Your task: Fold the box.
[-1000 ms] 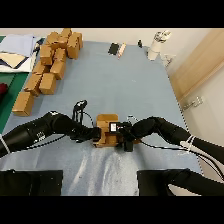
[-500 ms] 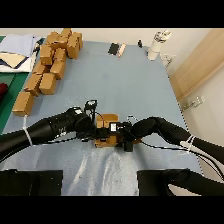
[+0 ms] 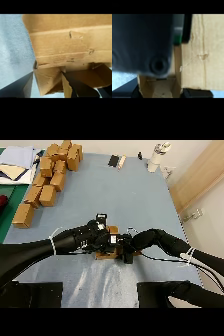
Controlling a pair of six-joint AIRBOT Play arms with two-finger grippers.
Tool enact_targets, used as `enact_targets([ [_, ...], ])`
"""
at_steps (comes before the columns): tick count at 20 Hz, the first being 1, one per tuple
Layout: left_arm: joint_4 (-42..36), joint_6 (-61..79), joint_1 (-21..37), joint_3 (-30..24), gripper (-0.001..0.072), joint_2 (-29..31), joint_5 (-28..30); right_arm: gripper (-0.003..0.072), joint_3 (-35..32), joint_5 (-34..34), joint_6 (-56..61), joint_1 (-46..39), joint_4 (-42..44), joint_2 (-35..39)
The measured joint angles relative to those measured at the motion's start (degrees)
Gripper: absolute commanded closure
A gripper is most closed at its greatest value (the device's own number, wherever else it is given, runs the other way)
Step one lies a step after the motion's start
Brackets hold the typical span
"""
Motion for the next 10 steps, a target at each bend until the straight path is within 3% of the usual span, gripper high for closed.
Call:
enact_targets([
  [10,0.7,-2.56,-0.63,1.22,0.0187,-3.26,-0.94,0.0167,0.0,0.0,0.0,0.0,-0.02,0.0],
])
